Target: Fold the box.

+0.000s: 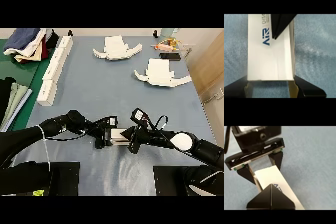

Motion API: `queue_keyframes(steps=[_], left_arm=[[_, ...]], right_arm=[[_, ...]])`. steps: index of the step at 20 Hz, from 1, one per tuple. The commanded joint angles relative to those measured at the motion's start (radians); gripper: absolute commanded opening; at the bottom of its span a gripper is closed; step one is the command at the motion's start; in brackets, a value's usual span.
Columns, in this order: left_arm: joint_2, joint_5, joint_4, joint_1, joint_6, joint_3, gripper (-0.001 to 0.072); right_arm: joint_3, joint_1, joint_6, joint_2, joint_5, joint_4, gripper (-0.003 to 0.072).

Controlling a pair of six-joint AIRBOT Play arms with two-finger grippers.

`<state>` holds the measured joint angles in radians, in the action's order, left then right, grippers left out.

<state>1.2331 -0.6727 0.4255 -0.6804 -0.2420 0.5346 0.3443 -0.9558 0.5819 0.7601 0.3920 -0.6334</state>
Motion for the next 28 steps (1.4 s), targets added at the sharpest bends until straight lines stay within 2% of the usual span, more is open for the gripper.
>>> queue_keyframes(steps=[1,5,11,21,28], left_arm=[[0.000,0.000,0.000,0.001,0.000,0.000,0.0520],[0.000,0.000,0.000,0.001,0.000,0.000,0.0520],[0.000,0.000,0.000,0.001,0.000,0.000,0.0520],[0.000,0.000,0.000,0.001,0.000,0.000,0.0520],[0.000,0.000,0.000,0.001,0.000,0.000,0.0520]], right_arm=[[-0.064,0.000,-0.114,-0.001,-0.039,0.195,0.0001],[-0.111,-0.010,-0.122,0.000,-0.045,0.247,0.0001],[-0.175,-0.128,-0.122,0.001,-0.198,0.323,0.0001],[-0.167,-0.129,-0.122,-0.033,-0.225,0.320,0.0001],[-0.122,-0.129,-0.122,-0.131,-0.338,0.299,0.0002]])
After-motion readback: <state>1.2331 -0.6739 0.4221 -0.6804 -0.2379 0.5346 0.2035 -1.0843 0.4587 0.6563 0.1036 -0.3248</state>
